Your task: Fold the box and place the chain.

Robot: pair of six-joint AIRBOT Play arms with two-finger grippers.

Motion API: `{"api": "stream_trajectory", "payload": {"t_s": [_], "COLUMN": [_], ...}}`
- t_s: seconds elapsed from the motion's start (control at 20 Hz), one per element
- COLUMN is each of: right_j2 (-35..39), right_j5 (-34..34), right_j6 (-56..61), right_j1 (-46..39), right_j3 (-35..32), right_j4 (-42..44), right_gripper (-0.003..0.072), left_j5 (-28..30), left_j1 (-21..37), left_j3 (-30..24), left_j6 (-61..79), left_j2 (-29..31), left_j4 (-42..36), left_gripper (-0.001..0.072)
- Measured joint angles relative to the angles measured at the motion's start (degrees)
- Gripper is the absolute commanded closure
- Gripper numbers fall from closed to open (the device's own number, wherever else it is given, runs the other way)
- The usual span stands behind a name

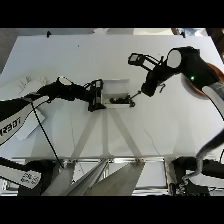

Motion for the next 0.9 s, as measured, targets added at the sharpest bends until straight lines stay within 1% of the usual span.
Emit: {"api": "stream_trajectory", "payload": {"t_s": [0.15,0.2,0.35,0.45,0.6,0.7,0.75,0.8,0.9], "right_j2": [-2.7,-3.9,-8.2,-10.9,-13.9,-15.3,-15.8,-16.4,-17.4], "right_j5": [0.7,0.7,-0.7,-3.1,-8.5,-12.4,-13.9,-15.2,-15.8], "right_j6": [-9.5,-11.7,-16.4,-18.4,-19.7,-20.0,-20.2,-20.2,-20.0], "right_j1": [-1.8,-2.1,-2.6,-2.7,-2.8,-2.8,-2.8,-2.8,-2.8], "right_j3": [-0.1,-0.1,-0.1,-0.1,-0.1,-0.1,-0.1,-0.1,0.0], "right_j4": [2.1,2.6,4.0,4.5,5.0,5.1,5.1,5.1,5.0], "right_gripper": [0.0193,0.0146,0.0143,0.0143,0.0146,0.0168,0.0218,0.0290,0.0473], "left_j5": [0.0,0.0,0.0,0.0,0.0,0.0,0.0,0.0,0.0], "left_j1": [0.0,0.0,0.0,0.0,0.0,0.0,0.0,0.0,0.0], "left_j3": [0.0,0.0,0.0,0.0,0.0,0.0,0.0,0.0,0.0], "left_j6": [0.0,0.0,0.0,0.0,0.0,0.0,0.0,0.0,0.0], "left_j2": [0.0,0.0,0.0,0.0,0.0,0.0,0.0,0.0,0.0], "left_j4": [0.0,0.0,0.0,0.0,0.0,0.0,0.0,0.0,0.0], "left_gripper": [0.0494,0.0494,0.0494,0.0494,0.0494,0.0494,0.0494,0.0494,0.0494]}}
